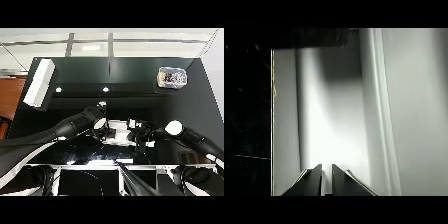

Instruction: Fold the box and place the chain.

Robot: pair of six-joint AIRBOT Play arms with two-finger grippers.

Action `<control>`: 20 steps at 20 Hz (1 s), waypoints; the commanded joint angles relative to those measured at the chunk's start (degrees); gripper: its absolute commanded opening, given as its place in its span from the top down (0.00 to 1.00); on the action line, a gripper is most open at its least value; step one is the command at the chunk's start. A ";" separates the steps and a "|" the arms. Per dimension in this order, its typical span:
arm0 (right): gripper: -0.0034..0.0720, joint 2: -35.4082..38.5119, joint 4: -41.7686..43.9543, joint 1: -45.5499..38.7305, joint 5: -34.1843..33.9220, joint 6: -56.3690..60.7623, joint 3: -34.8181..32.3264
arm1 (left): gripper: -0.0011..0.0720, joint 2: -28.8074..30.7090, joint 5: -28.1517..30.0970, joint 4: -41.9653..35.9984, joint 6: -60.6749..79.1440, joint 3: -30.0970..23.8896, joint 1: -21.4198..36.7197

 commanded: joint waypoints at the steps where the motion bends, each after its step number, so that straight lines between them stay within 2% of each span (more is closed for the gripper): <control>1: 0.63 0.00 0.66 0.11 -2.45 1.99 -0.15 | 0.95 -0.04 0.07 -0.02 0.00 0.00 0.00; 2: 0.81 0.00 0.66 0.04 -2.36 2.25 -0.13 | 0.95 -0.04 0.07 0.00 0.00 0.00 0.00; 3: 0.88 0.00 0.66 0.00 -2.21 2.71 -0.13 | 0.95 -0.04 0.07 -0.02 0.00 0.00 0.00; 5: 0.93 0.17 0.66 0.00 -1.79 7.76 0.22 | 0.95 -0.04 -0.02 -0.02 0.00 0.00 0.00; 7: 0.93 0.87 -1.31 -1.42 0.37 20.79 1.66 | 0.95 -0.04 -0.09 -0.02 0.00 0.00 0.00; 8: 0.93 1.27 -3.89 -3.26 3.76 28.76 2.93 | 0.95 -0.04 -0.09 -0.02 0.00 0.00 0.00; 10: 0.93 2.21 -9.31 -9.40 15.34 43.80 6.84 | 0.95 -0.04 -0.09 0.00 0.00 0.00 0.00; 12: 0.93 2.69 -15.43 -18.01 28.35 52.72 11.69 | 0.95 -0.04 -0.04 -0.02 -0.02 0.00 0.00; 13: 0.93 2.82 -18.47 -23.39 32.59 56.37 13.49 | 0.95 -0.04 0.07 -0.02 -0.02 0.00 0.00; 15: 0.93 2.82 -21.49 -34.32 35.54 58.38 14.08 | 0.95 -0.04 0.09 -0.02 -0.02 0.00 0.00; 17: 0.93 2.75 -23.89 -44.52 33.27 64.89 12.26 | 0.95 -0.04 0.11 0.00 -0.02 0.00 0.00; 20: 0.93 1.46 -25.92 -52.04 33.83 70.97 8.33 | 0.95 -0.04 0.07 0.02 0.00 0.00 0.00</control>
